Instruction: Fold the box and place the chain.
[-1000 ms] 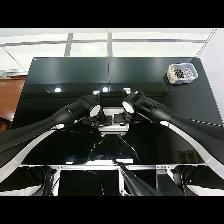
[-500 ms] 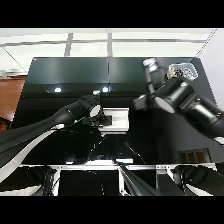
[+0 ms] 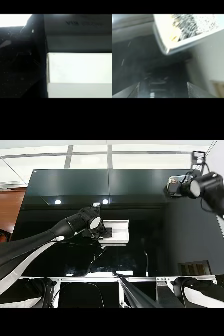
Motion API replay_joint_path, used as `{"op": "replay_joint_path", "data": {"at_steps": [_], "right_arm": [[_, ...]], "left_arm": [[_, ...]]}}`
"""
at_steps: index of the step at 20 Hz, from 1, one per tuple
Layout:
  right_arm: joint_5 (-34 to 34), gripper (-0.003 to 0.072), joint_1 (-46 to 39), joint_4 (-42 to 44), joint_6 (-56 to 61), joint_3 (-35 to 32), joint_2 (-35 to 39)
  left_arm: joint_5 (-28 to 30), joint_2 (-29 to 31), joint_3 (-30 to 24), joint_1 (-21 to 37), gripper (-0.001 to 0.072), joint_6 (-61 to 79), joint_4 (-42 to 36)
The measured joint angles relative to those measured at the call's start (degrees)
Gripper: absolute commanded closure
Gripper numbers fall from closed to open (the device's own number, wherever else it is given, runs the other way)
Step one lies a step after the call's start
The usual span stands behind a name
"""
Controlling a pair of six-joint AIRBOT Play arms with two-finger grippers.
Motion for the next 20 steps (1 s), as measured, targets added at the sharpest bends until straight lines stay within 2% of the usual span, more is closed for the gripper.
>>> {"op": "replay_joint_path", "data": {"at_steps": [2,7,8,9,15,16,20], "right_arm": [[0.35,-0.0034,-5.01,6.29,-0.90,7.58,-7.56],[8.20,-0.0033,-11.80,20.87,4.04,27.82,-25.14],[9.11,0.0024,-12.48,22.86,5.99,30.38,-27.54],[9.66,0.0024,-13.03,24.37,7.61,32.33,-29.33],[9.97,0.0026,-14.14,28.11,11.61,36.81,-34.53],[9.64,0.0127,-14.21,28.39,11.91,37.07,-34.82],[9.29,0.0134,-14.32,29.44,12.57,37.46,-36.00]], "left_arm": [[-0.02,0.00,0.00,0.00,0.0678,0.00,0.00],[-0.07,0.00,0.00,0.00,0.0679,0.00,0.00],[-0.07,0.00,0.00,0.00,0.0678,0.00,0.00],[-0.07,0.00,0.00,0.00,0.0679,0.00,0.00],[-0.09,0.00,0.00,0.00,0.0678,0.00,0.00],[-0.11,0.00,0.00,0.00,0.0678,-0.02,0.00],[-0.09,0.00,0.00,0.00,0.0679,0.00,0.00]]}}
